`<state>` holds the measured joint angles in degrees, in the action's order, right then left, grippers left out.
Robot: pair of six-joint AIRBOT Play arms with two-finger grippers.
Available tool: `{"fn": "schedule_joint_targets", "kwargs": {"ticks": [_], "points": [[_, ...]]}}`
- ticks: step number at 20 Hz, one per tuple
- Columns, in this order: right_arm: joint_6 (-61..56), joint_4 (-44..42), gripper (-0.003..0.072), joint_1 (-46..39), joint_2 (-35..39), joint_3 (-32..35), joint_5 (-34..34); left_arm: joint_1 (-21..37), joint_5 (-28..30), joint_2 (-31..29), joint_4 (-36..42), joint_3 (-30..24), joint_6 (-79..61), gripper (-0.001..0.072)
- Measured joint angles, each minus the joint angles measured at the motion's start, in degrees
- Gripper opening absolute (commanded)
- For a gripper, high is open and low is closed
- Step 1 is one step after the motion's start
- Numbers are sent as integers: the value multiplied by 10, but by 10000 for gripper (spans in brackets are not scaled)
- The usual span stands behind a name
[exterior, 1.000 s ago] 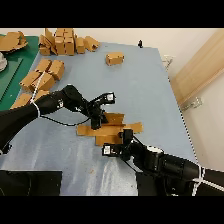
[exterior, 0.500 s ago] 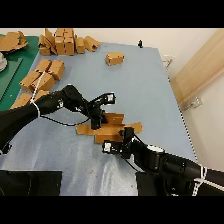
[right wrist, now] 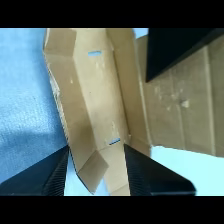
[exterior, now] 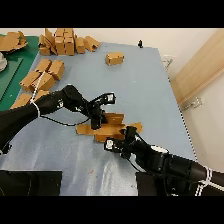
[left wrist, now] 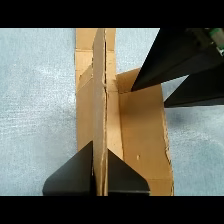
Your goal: Fold the box.
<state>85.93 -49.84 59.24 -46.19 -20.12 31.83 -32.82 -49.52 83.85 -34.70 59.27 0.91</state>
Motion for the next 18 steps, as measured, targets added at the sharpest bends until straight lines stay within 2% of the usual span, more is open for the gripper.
{"fn": "schedule_joint_targets", "kwargs": {"ticks": [3, 4, 11, 18], "points": [[-11, 1, 553, -3, -12, 0, -11, 0, 0, 0, 0, 0, 0, 12], [-16, 1, 714, -8, -14, 0, -17, 0, 0, 0, 0, 0, 0, 12], [-40, -28, 713, -64, 14, 0, -49, 0, 0, 0, 0, 0, 0, 12], [-3, -61, 713, -104, 43, 0, -50, 0, 0, 0, 0, 0, 0, 12]]}}
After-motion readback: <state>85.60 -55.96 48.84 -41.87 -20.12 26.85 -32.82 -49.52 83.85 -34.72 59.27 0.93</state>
